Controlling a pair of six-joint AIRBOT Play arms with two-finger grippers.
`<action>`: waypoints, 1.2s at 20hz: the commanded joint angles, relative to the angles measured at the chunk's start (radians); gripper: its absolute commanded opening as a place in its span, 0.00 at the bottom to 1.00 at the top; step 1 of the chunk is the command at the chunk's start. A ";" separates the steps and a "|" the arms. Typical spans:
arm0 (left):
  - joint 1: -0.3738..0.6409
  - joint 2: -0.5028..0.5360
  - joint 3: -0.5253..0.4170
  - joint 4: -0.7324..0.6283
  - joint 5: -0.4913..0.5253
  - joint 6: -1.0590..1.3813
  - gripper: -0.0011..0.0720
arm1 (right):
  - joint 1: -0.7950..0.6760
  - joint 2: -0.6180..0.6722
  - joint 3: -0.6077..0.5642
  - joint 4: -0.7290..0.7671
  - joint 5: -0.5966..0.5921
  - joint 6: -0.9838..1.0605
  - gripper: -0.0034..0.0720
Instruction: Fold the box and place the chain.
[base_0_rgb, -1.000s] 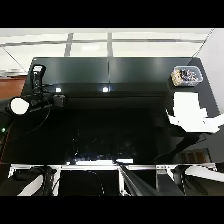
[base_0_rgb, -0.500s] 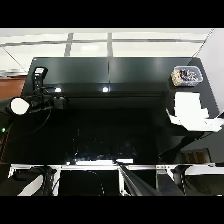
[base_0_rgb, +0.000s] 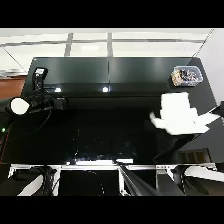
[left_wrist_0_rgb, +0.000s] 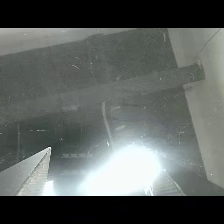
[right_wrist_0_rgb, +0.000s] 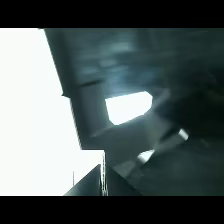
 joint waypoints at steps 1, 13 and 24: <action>-0.001 -0.001 -0.002 -0.001 0.003 0.000 0.98 | 0.003 0.202 -0.236 0.286 -0.084 -0.072 0.07; 0.002 -0.280 0.024 -0.700 -0.223 0.377 0.98 | 0.803 0.734 -0.970 0.856 -0.720 -0.184 0.07; -0.067 -0.700 0.261 -0.953 -0.694 0.659 0.97 | 1.141 0.734 -0.979 0.932 -0.956 -0.154 0.07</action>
